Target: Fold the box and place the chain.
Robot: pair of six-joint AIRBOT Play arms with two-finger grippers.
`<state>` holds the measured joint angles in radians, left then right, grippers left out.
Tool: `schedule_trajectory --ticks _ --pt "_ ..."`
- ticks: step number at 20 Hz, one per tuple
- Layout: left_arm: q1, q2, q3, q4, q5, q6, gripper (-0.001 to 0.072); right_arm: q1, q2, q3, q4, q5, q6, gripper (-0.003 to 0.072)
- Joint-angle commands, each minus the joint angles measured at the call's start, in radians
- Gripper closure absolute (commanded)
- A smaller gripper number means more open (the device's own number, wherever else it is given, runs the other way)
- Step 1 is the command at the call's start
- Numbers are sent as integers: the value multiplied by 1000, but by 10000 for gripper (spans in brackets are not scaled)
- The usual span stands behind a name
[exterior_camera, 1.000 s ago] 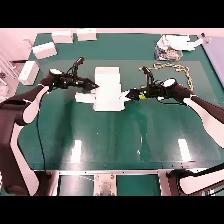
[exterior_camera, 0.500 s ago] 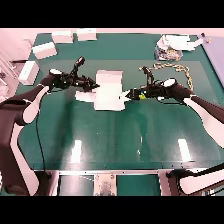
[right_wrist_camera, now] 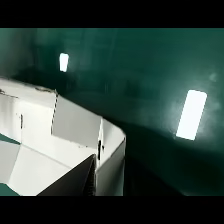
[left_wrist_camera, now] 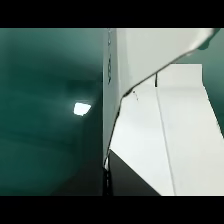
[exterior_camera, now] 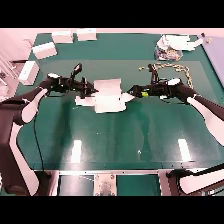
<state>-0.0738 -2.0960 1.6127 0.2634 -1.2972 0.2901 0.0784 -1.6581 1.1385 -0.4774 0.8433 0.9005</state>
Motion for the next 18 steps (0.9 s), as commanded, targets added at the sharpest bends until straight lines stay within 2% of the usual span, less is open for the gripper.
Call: schedule_trajectory --ticks 1,12,18 --pt "3 0 -17 -5 -42 113 694 -20 2 2 52 -2 -23 441" --pt "-2 11 -23 3 -71 219 696 -55 1 -1 47 6 -72 441" --pt "-27 11 -31 52 2 246 696 -56 1 -14 47 3 -79 441"
